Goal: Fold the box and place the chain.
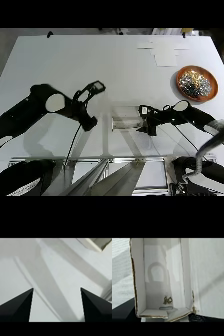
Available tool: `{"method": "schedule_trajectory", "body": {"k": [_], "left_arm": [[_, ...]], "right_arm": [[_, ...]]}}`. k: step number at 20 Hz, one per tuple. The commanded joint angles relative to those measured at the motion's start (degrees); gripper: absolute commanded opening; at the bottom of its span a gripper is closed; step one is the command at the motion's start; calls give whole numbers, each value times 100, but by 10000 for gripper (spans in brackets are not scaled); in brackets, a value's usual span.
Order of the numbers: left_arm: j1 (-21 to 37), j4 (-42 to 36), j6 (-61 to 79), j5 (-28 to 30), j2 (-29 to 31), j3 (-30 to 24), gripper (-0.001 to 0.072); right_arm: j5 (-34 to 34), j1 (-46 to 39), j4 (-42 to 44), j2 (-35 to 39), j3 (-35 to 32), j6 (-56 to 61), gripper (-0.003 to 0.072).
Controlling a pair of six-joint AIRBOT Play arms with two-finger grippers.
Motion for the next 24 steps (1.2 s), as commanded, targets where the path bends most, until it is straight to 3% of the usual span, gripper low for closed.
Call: {"method": "schedule_trajectory", "body": {"k": [1,5,8,9,15,24], "left_arm": [[662,-1108,3807,1156,111,-988,643],[841,-2949,6638,1799,-835,-1110,644],[660,-4059,8223,1786,-1482,-1110,661],[592,-4194,8428,1790,-1609,-1110,706],[282,-4546,8546,2006,-1777,-1110,701],[278,-4951,8153,2218,-1779,-1110,704]], "right_arm": [[0,2,2,2,0,0,456],[0,2,2,2,0,0,456],[0,2,2,2,0,0,456],[0,2,2,2,0,0,456],[0,2,2,2,0,0,456],[0,0,2,2,0,0,456]]}}
